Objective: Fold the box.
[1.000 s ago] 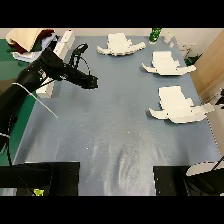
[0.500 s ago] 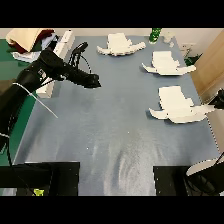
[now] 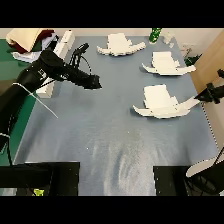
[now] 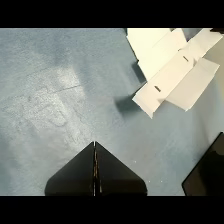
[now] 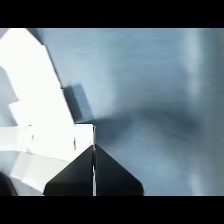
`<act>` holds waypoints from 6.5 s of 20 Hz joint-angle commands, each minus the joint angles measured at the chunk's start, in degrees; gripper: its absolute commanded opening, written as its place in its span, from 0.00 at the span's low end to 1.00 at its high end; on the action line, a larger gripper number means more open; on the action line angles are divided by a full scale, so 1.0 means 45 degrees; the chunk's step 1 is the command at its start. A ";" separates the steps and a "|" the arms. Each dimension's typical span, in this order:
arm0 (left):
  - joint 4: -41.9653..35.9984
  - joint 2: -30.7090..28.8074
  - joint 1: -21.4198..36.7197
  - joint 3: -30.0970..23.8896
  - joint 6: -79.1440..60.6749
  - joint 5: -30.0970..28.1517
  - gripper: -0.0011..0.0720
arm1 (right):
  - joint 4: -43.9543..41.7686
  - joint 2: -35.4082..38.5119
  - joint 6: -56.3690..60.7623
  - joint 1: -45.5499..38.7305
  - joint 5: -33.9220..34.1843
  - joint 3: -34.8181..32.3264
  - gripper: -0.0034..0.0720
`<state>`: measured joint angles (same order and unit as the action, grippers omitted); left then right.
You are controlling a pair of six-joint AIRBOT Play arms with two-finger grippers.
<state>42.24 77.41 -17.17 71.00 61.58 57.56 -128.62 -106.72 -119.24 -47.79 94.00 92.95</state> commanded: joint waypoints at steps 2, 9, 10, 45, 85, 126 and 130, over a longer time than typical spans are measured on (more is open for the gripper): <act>-0.0733 -0.0010 0.0000 0.0015 -0.0005 0.0393 0.03 | -0.1394 0.1438 0.0491 0.1758 -0.0083 -0.1399 0.05; -0.0092 -0.1404 0.0068 -0.0918 0.0330 0.2103 0.03 | -0.1321 0.7174 0.2210 0.4498 -0.2769 -0.7883 0.05; 0.0277 -0.2006 0.0170 -0.1525 0.0622 0.2166 0.03 | -0.1268 0.8014 0.2375 0.4877 -0.3060 -0.8850 0.05; 0.1005 -0.2846 0.1219 -0.4789 -0.0238 0.2433 0.84 | -0.1253 1.1540 0.0704 1.0972 -0.8582 -1.5305 0.05; -0.2759 0.2696 -0.0393 -0.1457 -1.0933 0.3507 0.03 | 0.6873 1.1536 0.4896 1.1856 -0.9092 -1.2410 0.46; 0.2710 -0.5241 -0.6781 -0.7830 -1.0443 -0.8111 0.03 | 0.4818 1.0375 0.6543 1.1861 -0.9000 -1.0195 0.58; 0.2565 -0.5236 -0.7703 -0.9020 -1.0360 -0.9044 0.03 | 0.4711 1.0375 0.6547 1.1861 -0.9005 -1.0195 0.58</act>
<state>53.65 54.08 -49.56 33.06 15.16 20.23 -106.72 -60.03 -89.80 5.58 53.49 47.03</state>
